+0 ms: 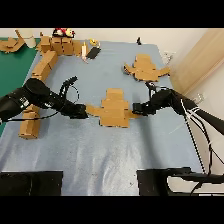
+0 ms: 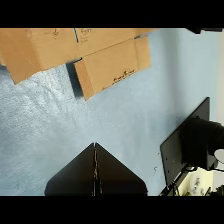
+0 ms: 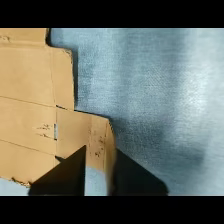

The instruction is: Fold the box.

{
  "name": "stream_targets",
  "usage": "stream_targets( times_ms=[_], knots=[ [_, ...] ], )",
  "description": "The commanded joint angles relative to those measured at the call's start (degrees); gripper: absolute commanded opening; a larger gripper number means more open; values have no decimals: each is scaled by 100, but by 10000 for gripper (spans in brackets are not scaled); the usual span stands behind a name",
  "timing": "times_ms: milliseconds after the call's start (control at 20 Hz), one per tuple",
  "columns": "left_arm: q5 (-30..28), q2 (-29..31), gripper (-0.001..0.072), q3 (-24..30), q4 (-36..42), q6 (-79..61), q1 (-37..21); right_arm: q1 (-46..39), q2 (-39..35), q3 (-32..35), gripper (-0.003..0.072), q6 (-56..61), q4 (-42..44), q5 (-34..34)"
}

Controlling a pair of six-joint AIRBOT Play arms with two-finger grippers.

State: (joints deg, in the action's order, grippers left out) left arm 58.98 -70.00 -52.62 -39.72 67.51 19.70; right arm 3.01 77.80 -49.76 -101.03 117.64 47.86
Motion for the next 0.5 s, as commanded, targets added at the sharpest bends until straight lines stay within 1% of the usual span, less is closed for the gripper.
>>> stream_targets(
  times_ms=[0, 50, 150, 250, 350, 400, 450],
  knots=[
    [15, -2, 11, -7, 365, 0, -4, -2, 70, -4, 157, -151, 133, 42],
    [17, 0, 11, -7, 487, 0, -4, -2, 70, -4, 155, -151, 140, 72],
    [109, -2, 11, -7, 634, -24, -7, -2, 68, -4, 15, -396, 278, 236],
    [295, 0, 11, -7, 654, -142, -24, 33, 28, -2, 4, -859, 619, 590],
    [468, -2, 12, -9, 656, -387, -98, 251, -142, 42, 3, -940, 667, 719],
    [468, 0, 43, -9, 651, -389, -151, 428, -297, 136, 2, -946, 656, 664],
    [474, -2, 319, -9, 651, -385, -219, 612, -490, 273, 1, -946, 647, 570]
  ],
)
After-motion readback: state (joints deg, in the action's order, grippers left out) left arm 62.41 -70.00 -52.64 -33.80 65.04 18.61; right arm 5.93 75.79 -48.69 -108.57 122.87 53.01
